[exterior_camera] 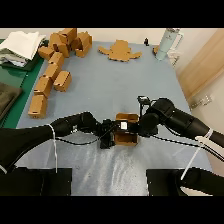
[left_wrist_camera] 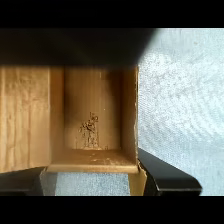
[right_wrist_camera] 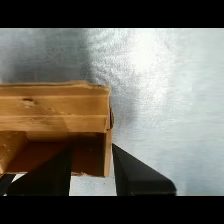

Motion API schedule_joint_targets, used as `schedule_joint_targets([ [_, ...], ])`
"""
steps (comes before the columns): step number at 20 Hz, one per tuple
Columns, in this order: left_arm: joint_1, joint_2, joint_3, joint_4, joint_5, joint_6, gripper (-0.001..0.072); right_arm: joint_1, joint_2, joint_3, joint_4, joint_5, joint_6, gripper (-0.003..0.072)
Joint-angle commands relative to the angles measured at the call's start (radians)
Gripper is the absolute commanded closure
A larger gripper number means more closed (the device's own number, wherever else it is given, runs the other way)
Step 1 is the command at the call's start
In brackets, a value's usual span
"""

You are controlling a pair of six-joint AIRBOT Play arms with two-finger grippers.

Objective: Fold the box.

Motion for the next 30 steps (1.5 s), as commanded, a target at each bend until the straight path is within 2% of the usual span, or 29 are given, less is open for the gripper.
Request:
schedule_joint_targets([
  [1, 0.0, -0.001, 0.001, 0.0, 0.0, 0.0, 0.0197, -0.001, 0.024, 0.034, -0.017, -0.066, 0.001, 0.0293],
  [4, 0.0, -0.001, 0.001, 0.0, 0.0, 0.0, 0.0197, -0.001, 0.024, 0.037, -0.082, -0.134, 0.001, 0.034],
  [5, 0.0, -0.001, 0.001, 0.0, 0.0, 0.0, 0.0197, -0.001, 0.024, 0.037, -0.116, -0.154, 0.001, 0.0407],
  [6, 0.0, -0.001, 0.001, 0.0, 0.0, 0.0, 0.0197, -0.001, 0.024, 0.037, -0.161, -0.174, 0.001, 0.0508],
  [9, 0.0, -0.001, 0.001, 0.0, 0.0, 0.0, 0.0197, -0.016, 0.022, 0.037, -0.257, -0.196, -0.004, 0.0677],
  [11, 0.0, -0.001, 0.001, 0.0, 0.0, 0.0, 0.0197, -0.084, 0.004, 0.036, -0.284, -0.18, -0.045, 0.0679],
  [13, 0.0, -0.001, 0.001, 0.0, 0.0, 0.0, 0.0197, -0.205, -0.03, 0.037, -0.245, -0.093, -0.164, 0.068],
  [15, 0.0, -0.001, 0.001, 0.0, 0.0, 0.0, 0.0197, -0.399, -0.089, 0.037, -0.006, 0.055, -0.405, 0.068],
  [17, 0.0, -0.001, 0.001, 0.0, 0.0, 0.0, 0.0197, -0.607, -0.171, 0.037, 0.399, 0.14, -0.709, 0.0681],
  [19, 0.0, -0.001, 0.001, 0.0, 0.0, 0.0, 0.0197, -0.747, -0.26, 0.037, 0.78, 0.101, -1.038, 0.0681],
  [21, 0.0, -0.001, 0.001, 0.0, 0.0, 0.0, 0.0197, -0.805, -0.341, 0.048, 1.021, -0.011, -1.308, 0.0681],
  [23, 0.0, -0.001, 0.001, 0.0, 0.0, 0.0, 0.0197, -0.792, -0.381, 0.063, 1.094, -0.055, -1.397, 0.0681],
  [25, 0.0, -0.001, 0.001, 0.0, 0.0, 0.0, 0.0198, -0.744, -0.381, 0.066, 1.094, -0.051, -1.466, 0.0681],
  [28, 0.0, -0.001, 0.001, 0.0, -0.001, 0.0, 0.0197, -0.666, -0.348, 0.065, 1.086, -0.129, -1.574, 0.0681],
  [30, 0.0, -0.001, 0.001, 0.0, 0.0, 0.0, 0.0197, -0.607, -0.311, 0.065, 1.027, -0.167, -1.585, 0.0681],
])
